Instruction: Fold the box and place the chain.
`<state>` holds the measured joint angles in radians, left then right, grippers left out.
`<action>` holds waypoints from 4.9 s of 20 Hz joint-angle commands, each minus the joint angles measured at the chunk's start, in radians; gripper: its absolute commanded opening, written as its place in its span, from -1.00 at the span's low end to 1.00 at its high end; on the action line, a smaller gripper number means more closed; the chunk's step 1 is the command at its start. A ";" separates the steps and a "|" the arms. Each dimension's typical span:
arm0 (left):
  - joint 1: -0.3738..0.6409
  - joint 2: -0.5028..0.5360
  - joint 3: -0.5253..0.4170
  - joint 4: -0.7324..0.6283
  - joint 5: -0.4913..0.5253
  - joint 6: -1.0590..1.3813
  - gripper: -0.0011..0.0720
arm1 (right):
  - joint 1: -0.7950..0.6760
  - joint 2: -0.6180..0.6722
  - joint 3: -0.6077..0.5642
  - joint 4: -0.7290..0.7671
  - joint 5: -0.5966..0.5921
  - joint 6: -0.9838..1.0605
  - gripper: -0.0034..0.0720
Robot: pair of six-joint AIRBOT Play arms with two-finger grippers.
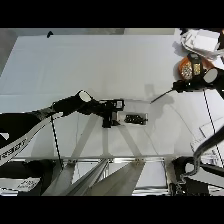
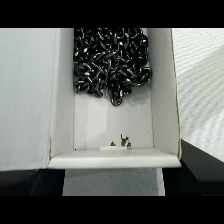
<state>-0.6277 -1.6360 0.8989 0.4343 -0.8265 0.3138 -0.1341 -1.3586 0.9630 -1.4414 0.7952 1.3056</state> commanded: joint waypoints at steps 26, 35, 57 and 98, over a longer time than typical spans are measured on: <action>0.000 0.000 0.000 0.000 0.000 0.000 -0.23 | -0.003 -0.040 0.119 -0.056 0.090 0.059 -0.86; 0.000 0.000 0.000 0.000 0.000 0.000 -0.23 | -0.003 0.466 0.119 0.261 0.370 -0.058 -0.87; 0.000 0.000 0.000 0.000 0.000 0.000 -0.23 | -0.003 0.755 0.119 1.322 0.461 -0.400 -0.86; 0.000 0.000 0.000 0.000 0.000 0.000 -0.23 | 0.310 0.515 -0.502 0.644 0.072 -0.218 -0.86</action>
<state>-0.6277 -1.6360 0.8989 0.4343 -0.8268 0.3134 0.1501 -0.8005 0.4625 -0.7422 0.9058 1.0367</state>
